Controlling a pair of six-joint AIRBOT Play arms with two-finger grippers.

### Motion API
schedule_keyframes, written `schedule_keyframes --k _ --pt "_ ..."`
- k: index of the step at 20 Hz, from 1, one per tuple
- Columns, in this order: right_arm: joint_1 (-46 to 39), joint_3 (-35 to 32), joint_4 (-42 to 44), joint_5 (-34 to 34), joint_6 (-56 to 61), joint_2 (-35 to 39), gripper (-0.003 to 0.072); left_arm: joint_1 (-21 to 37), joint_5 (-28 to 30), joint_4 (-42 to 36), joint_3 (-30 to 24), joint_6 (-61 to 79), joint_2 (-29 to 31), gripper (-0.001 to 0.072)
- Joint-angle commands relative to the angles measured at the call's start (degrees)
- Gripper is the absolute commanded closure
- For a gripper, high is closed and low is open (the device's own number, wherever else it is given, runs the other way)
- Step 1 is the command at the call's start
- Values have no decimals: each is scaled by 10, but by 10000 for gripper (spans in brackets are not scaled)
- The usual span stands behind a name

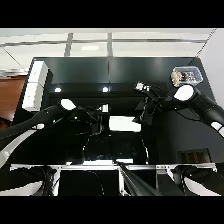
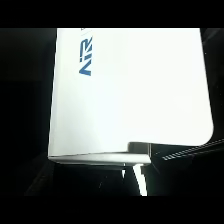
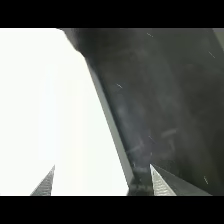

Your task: Fold the box and place the chain.

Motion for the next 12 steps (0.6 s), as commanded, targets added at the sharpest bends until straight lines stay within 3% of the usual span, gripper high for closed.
schedule_keyframes --k 1,6,12 --pt "7 -1 28 23 -63 -1 -34 -6 1 14 0 0 0 317" --pt "8 -1 23 61 -62 -1 -34 -6 2 12 0 0 0 317" --pt "8 -4 -7 23 -63 -2 -34 -6 2 12 0 -1 0 317"
